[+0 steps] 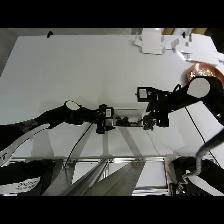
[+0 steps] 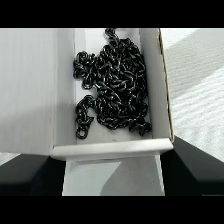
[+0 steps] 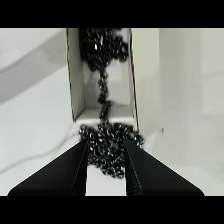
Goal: Fold the box and place the chain.
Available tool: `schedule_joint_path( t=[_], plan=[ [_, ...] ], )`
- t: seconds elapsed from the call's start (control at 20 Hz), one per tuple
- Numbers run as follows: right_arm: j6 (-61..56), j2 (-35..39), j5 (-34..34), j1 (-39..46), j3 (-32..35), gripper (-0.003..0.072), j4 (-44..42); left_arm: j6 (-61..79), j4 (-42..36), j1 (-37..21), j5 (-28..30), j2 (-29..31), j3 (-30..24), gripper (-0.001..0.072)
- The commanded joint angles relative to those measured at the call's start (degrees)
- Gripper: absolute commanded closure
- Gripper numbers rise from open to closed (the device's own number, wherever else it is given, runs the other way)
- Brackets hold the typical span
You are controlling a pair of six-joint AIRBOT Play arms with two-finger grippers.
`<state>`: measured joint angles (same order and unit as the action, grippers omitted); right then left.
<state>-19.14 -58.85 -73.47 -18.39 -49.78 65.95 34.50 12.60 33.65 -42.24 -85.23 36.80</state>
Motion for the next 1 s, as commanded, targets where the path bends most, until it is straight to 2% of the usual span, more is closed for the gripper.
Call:
schedule_joint_path(
  t=[0.0, 0.1, 0.2, 0.4, 0.6, 0.75, 0.85, 0.95],
  plan=[
    [7.0, 0.5, 5.2, 4.9, 7.1, 0.0438, 0.0, 0.0, 0.0, 0.0, 0.0, 0.0, 0.0, 0.0577],
    [11.5, -0.2, 8.8, 5.9, 10.6, 0.0438, -0.6, 0.0, 0.0, 0.0, 0.0, 0.0, 0.0, 0.0577],
    [16.7, -1.9, 11.2, 5.9, 13.0, 0.0441, -4.9, 0.0, 0.0, 0.0, 0.0, 0.0, 0.0, 0.0577],
    [22.1, -8.2, 14.7, 5.9, 13.9, 0.0470, -12.4, 0.0, 0.0, 0.0, 0.0, 0.0, 0.0, 0.0577],
    [22.1, -10.7, 14.6, 5.9, 13.9, 0.0533, -12.0, 0.0, 0.0, 0.0, 0.0, 0.0, 0.0, 0.0577],
    [21.8, -10.7, 14.1, 5.9, 13.9, 0.0665, -11.9, 0.0, 0.0, 0.0, 0.0, 0.0, 0.0, 0.0577],
    [15.6, -9.9, 14.4, 5.8, 13.8, 0.0666, -8.3, 0.0, 0.0, 0.0, 0.0, 0.0, 0.0, 0.0577],
    [8.0, -6.3, 13.8, 5.7, 13.6, 0.0666, 0.0, 0.0, 0.0, 0.0, 0.0, 0.0, 0.0, 0.0577]
  ],
)
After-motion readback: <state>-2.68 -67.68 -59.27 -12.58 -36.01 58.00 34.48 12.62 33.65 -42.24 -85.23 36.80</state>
